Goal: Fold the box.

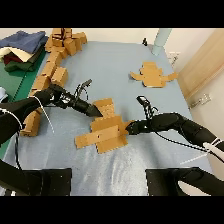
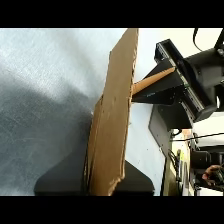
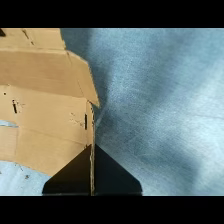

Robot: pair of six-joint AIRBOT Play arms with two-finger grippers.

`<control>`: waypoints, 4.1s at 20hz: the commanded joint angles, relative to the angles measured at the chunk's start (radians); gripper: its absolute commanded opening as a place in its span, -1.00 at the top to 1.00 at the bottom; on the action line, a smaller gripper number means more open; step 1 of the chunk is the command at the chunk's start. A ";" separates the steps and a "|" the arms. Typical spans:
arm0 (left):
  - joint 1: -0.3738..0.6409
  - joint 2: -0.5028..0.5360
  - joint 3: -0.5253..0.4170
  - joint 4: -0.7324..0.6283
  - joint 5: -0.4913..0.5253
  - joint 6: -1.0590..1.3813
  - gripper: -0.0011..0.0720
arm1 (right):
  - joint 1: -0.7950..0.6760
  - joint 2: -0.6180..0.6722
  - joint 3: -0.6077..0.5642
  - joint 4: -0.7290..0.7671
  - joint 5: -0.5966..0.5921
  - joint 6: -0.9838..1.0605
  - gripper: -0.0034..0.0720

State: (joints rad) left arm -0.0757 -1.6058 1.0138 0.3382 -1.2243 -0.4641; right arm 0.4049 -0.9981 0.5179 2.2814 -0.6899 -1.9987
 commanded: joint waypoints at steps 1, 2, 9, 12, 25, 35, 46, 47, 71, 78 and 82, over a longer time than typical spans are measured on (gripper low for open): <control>-0.008 0.000 0.001 0.041 -0.009 0.012 0.68 | 0.001 0.000 0.000 0.000 0.002 0.000 0.90; -0.014 0.000 0.001 0.052 -0.009 0.012 0.68 | 0.001 0.000 0.000 0.000 0.003 0.000 0.90; -0.032 0.000 0.055 0.052 0.014 0.050 0.94 | 0.000 0.000 0.000 -0.013 0.010 0.002 0.75; -0.051 0.002 0.102 0.052 -0.014 0.056 0.95 | -0.026 0.000 0.021 -0.154 0.025 0.182 0.00; -0.317 0.035 0.075 0.066 0.171 0.291 0.95 | -0.251 0.027 0.256 -0.450 -0.187 0.496 0.54; -0.336 0.152 0.050 0.094 0.367 0.323 0.95 | -0.238 0.027 0.256 -0.433 -0.179 0.495 0.54; -0.430 0.153 -0.058 0.150 0.440 0.323 0.95 | -0.235 0.027 0.256 -0.414 -0.156 0.480 0.54; -0.428 0.153 -0.058 0.148 0.442 0.323 0.95 | -0.235 0.027 0.256 -0.414 -0.156 0.480 0.54; -0.428 0.143 -0.059 0.148 0.447 0.317 0.93 | 0.590 0.433 -0.100 -0.908 -0.334 0.317 -0.63; -0.428 0.143 -0.059 0.148 0.447 0.317 0.93 | 0.594 0.230 -0.100 -0.921 -0.153 0.073 -0.63; -0.428 0.143 -0.059 0.148 0.447 0.317 0.93 | 0.594 0.157 -0.099 -0.955 -0.141 0.068 -0.63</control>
State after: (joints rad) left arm -0.5034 -1.4624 0.9550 0.4858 -0.7773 -0.1482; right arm 0.9962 -0.7902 0.4191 1.3575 -0.8639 -1.8965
